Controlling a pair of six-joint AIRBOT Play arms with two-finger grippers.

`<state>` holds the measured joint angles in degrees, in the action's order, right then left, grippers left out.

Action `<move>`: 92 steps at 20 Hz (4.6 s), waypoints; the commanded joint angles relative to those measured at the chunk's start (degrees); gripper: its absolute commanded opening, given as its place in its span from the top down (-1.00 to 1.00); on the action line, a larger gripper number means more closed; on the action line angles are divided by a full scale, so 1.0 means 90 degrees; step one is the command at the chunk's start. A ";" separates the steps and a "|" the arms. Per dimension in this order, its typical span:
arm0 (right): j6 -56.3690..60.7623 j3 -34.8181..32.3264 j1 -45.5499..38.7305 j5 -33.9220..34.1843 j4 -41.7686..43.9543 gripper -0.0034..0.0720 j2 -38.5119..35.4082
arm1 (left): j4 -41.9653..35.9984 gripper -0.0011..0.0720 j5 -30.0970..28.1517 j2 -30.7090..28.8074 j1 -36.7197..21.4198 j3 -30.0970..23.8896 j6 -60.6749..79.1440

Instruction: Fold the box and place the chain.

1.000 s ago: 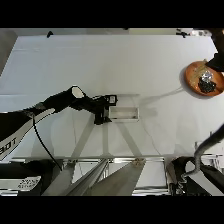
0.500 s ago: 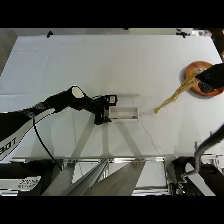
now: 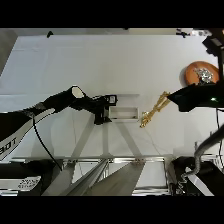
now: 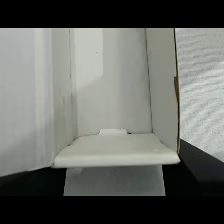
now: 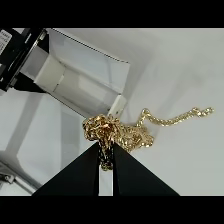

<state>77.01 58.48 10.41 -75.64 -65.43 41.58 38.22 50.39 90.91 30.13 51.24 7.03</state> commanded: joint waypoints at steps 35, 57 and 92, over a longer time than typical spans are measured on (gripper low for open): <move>0.0916 -0.1462 0.2895 0.1494 -0.2664 0.01 0.0449 | 0.0000 -0.16 -0.0002 -0.0002 -0.0002 0.0002 0.0000; -0.4107 -0.3701 0.2016 0.4318 -0.1508 -0.38 0.1304 | 0.0002 -0.16 -0.0002 -0.0002 -0.0002 0.0000 0.0002; -0.2795 -0.3694 0.2023 0.4894 0.1120 0.89 -0.1443 | 0.0000 -0.16 -0.0002 -0.0002 -0.0002 0.0000 0.0002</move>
<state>53.84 25.17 28.58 -32.75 -63.61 28.88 38.20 50.39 90.91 30.13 51.24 7.03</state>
